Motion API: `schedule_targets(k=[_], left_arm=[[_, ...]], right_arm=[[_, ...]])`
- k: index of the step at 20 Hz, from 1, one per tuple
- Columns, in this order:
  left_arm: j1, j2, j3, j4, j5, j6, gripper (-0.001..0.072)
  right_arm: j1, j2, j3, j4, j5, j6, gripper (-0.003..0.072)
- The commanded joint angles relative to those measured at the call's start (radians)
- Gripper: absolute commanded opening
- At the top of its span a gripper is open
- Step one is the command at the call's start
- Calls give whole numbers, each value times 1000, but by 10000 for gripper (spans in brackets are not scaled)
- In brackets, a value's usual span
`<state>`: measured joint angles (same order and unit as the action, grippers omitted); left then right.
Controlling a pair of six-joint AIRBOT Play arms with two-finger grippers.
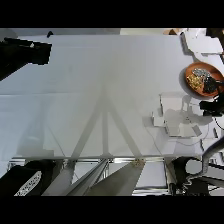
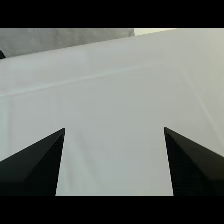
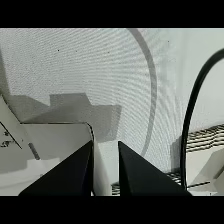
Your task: Fold the box and place the chain.
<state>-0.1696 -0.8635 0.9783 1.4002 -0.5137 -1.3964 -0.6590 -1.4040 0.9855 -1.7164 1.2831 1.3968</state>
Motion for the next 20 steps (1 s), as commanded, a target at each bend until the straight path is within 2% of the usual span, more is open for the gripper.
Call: schedule_targets(k=[1,7,10,13,20], left_arm=[[0,1,0,0,0,0,702],[0,1,0,0,0,0,702],[0,1,0,0,0,0,702],[0,1,0,0,0,0,702],[0,1,0,0,0,0,702]], right_arm=[[-1,-3,0,0,11,-19,26],[-1,-3,1,4,41,-34,12],[-1,-2,1,82,65,-124,11],[-1,6,0,230,69,-175,10],[-1,95,0,723,61,-375,10]])
